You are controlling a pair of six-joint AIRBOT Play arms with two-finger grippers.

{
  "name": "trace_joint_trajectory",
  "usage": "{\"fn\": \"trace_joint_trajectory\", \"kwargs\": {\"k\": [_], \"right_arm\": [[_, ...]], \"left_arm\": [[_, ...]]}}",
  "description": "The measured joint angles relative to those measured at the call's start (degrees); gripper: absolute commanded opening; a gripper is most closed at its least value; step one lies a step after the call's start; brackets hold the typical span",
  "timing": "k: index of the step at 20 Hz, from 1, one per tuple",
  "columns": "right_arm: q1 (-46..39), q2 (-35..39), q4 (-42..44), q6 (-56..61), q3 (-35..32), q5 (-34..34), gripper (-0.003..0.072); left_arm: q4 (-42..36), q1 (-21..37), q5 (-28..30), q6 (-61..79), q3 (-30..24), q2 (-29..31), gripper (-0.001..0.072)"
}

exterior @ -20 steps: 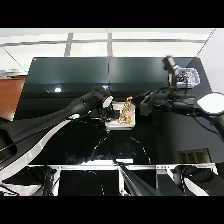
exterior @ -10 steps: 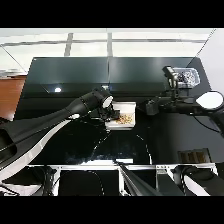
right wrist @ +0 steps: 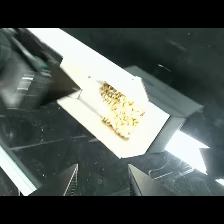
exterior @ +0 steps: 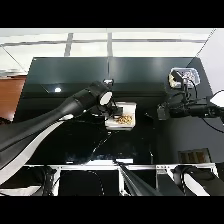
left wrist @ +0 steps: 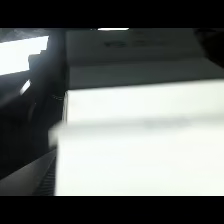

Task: Fold the box and place the chain.

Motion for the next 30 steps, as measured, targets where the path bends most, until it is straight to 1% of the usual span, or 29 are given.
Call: {"fn": "trace_joint_trajectory", "kwargs": {"k": [2, 4, 6, 8, 9, 10, 12, 13, 14, 15, 16, 18, 20, 22, 25, 30], "right_arm": [[-0.13, 0.04, -0.37, 0.0, 0.0, 0.57, 0.0371], [-0.2, 0.04, -1.07, 0.0, 0.0, 0.98, 0.0371], [-0.24, 0.04, -1.55, 0.0, 0.0, 1.18, 0.0371], [-0.24, 0.04, -1.81, 0.0, 0.0, 1.31, 0.0371], [-0.24, 0.04, -1.88, 0.0, 0.0, 1.38, 0.0371], [-0.24, 0.04, -1.97, 0.0, 0.0, 1.31, 0.0371], [-0.24, 0.04, -2.1, 0.0, 0.0, 1.11, 0.0371], [-0.24, 0.04, -2.12, 0.0, 0.0, 0.9, 0.0371], [-0.24, 0.04, -2.14, 0.02, 0.0, 0.79, 0.0371], [-0.24, 0.04, -2.14, 0.04, 0.0, 0.66, 0.0371], [-0.24, 0.04, -2.16, 0.26, 0.0, 0.48, 0.0371], [-0.24, 0.04, -2.16, 0.52, 0.0, 0.2, 0.0371], [-0.24, 0.04, -2.16, 0.81, 0.0, -0.09, 0.0371], [-0.24, 0.04, -2.16, 1.44, 0.0, -0.22, 0.0371], [-0.24, 0.04, -2.16, 2.01, 0.0, -0.42, 0.0371], [-0.24, 0.04, -2.16, 2.43, 0.0, -0.61, 0.0371]], "left_arm": [[3.5, -0.44, -1.14, 1.97, -1.75, 4.61, 0.0549], [7.82, 1.16, -2.86, 3.06, -6.03, 10.16, 0.0549], [10.12, 5.44, -3.58, 3.74, -12.76, 16.31, 0.0549], [9.38, 12.63, -1.73, 5.68, -20.81, 22.08, 0.0549], [5.73, 17.11, 1.01, 9.33, -25.0, 24.28, 0.0548], [0.04, 21.14, 3.63, 14.93, -28.5, 25.77, 0.0548], [-14.03, 28.33, 7.8, 31.58, -34.38, 27.15, 0.0562], [-21.09, 31.19, 8.92, 42.05, -36.7, 27.28, 0.0685], [-27.32, 33.2, 9.27, 52.43, -38.47, 27.15, 0.0715], [-33.53, 34.49, 9.25, 64.41, -39.95, 26.71, 0.0716], [-38.29, 34.99, 9.38, 75.63, -41.03, 26.25, 0.0716], [-44.26, 34.32, 10.95, 94.4, -42.29, 25.4, 0.0716], [-47.47, 32.11, 11.89, 110.95, -42.95, 24.81, 0.0715], [-49.24, 29.4, 14.93, 125.07, -43.08, 23.93, 0.0714], [-51.23, 27.43, 18.58, 136.58, -41.09, 19.98, 0.0714], [-52.48, 26.03, 19.61, 143.01, -35.58, 12.09, 0.0712]]}}
